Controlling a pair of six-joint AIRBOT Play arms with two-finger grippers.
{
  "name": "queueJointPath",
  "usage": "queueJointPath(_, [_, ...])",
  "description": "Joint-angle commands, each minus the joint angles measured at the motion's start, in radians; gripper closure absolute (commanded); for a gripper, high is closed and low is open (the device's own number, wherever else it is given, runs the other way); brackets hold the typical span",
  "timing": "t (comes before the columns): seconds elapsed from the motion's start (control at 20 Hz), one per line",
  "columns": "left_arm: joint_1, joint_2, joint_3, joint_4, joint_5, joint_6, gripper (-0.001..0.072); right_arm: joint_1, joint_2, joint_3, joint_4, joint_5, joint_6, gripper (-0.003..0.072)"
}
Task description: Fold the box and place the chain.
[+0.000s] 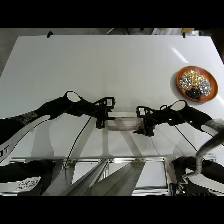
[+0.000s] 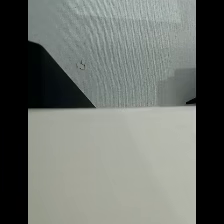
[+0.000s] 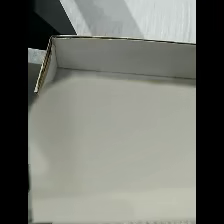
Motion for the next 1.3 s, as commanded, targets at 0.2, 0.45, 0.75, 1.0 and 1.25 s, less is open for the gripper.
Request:
queueJointPath(0.2, [0.000,0.000,0.000,0.000,0.001,0.000,0.0701,0.000,-0.032,0.001,-0.006,-0.014,-0.010,0.0124])
queueJointPath(0.45, [0.000,0.000,0.000,0.000,0.001,0.000,0.0701,0.000,-0.040,0.001,-0.032,-0.014,-0.009,0.0161])
queueJointPath(0.75, [0.000,0.000,0.000,0.000,0.001,0.000,0.0701,0.000,-0.046,0.001,-0.032,-0.013,-0.009,0.0300])
queueJointPath(1.0, [0.000,0.000,0.000,0.000,0.001,0.000,0.0701,0.000,-0.045,0.001,-0.032,-0.013,-0.009,0.0290])
queueJointPath(1.25, [0.000,0.000,0.000,0.000,0.001,0.000,0.0701,0.000,-0.046,0.001,-0.032,-0.012,-0.009,0.0290])
